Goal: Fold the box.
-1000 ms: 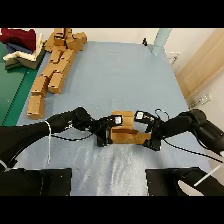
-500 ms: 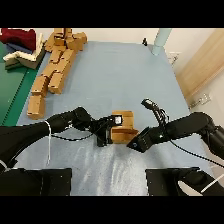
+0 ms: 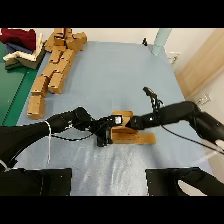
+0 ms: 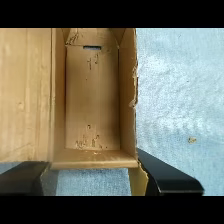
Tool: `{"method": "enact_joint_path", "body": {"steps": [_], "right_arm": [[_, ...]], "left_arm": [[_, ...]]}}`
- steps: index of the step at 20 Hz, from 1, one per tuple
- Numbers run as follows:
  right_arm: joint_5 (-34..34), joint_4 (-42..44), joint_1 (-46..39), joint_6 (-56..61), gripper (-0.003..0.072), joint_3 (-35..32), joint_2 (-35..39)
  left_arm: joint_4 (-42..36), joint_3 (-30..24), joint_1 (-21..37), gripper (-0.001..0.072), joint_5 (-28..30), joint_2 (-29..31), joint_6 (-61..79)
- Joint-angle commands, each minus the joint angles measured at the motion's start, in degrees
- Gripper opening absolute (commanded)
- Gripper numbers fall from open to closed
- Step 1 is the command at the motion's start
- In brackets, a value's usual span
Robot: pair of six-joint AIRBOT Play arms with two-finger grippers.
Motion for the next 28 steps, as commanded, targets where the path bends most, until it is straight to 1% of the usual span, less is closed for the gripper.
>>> {"method": "enact_joint_path", "body": {"steps": [1,2,5,7,9,15,17,20,22,24,27,28], "right_arm": [[2.32,-1.14,-3.32,-1.44,0.0019,5.51,-9.25],[2.47,-1.16,-3.30,-2.32,0.0003,5.86,-11.78],[2.95,-1.05,-2.12,-6.97,0.0003,5.84,-18.53],[2.97,-1.05,-1.49,-8.55,0.0003,5.84,-21.77],[3.13,-1.07,-0.74,-9.86,0.0003,5.81,-23.17],[4.83,-0.92,-0.02,-11.45,0.0003,6.25,-22.82],[4.92,-1.25,-0.04,-12.57,0.0002,7.34,-20.39],[4.90,-2.62,-0.42,-13.97,0.0003,8.76,-13.29],[2.80,-8.13,-0.39,-13.60,0.0002,8.55,-8.22],[-0.98,-12.24,-0.37,-12.44,0.0002,6.58,-3.89],[-7.45,-12.37,-0.07,-12.52,0.0002,0.70,2.73],[-10.03,-12.35,0.28,-15.78,0.0003,-1.55,4.87]], "left_arm": [[0.02,-0.02,0.07,0.0525,-0.02,-0.02,0.02],[0.02,-0.02,0.07,0.0525,0.02,-0.02,0.02],[0.02,-0.02,0.07,0.0525,0.00,-0.02,0.02],[0.02,-0.02,0.07,0.0525,0.00,-0.02,0.02],[0.02,-0.02,0.07,0.0525,0.00,-0.02,0.02],[0.02,-0.02,0.07,0.0525,0.00,-0.02,0.02],[0.02,-0.02,0.07,0.0525,0.00,-0.02,0.02],[0.02,-0.02,0.07,0.0525,0.00,-0.02,0.02],[0.02,-0.02,0.07,0.0525,0.00,-0.02,0.02],[0.02,-0.02,0.07,0.0525,0.00,-0.02,0.02],[0.02,-0.02,0.07,0.0525,0.00,-0.02,0.02],[0.02,-0.02,0.07,0.0525,0.00,-0.02,0.02]]}}
